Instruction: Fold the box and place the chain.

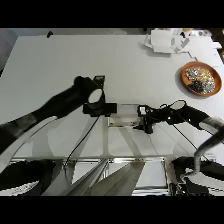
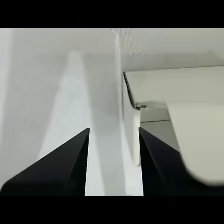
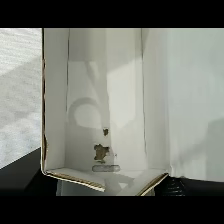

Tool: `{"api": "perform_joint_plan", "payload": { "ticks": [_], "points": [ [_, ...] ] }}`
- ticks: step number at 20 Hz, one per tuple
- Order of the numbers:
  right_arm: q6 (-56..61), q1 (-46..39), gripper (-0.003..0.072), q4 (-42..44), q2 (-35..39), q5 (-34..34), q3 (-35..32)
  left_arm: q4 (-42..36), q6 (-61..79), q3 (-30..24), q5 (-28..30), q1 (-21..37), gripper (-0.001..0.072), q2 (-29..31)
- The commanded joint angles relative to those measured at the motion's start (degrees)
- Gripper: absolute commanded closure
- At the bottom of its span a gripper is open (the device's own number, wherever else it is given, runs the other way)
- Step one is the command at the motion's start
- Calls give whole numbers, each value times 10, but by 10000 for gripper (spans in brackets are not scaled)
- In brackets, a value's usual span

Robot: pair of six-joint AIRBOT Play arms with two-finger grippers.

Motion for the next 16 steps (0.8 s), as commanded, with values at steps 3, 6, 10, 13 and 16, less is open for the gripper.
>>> {"api": "perform_joint_plan", "payload": {
  "ticks": [3, 6, 10, 13, 16],
  "points": [
    [0, 0, 389, 0, 0, -1, 0, -6, 384, -60, -14, 78, 4, 159],
    [0, 0, 389, 0, 0, -1, 0, -43, 732, -184, 32, 149, 5, 246],
    [0, 0, 389, 0, 0, -1, 0, -261, 1234, -324, 103, 230, 14, 259],
    [0, 0, 389, 0, 0, -1, 0, -382, 1419, -347, 142, 243, 13, 192],
    [0, 0, 389, 0, 0, -1, 0, -498, 1518, -346, 202, 243, 6, 101]
  ]
}}
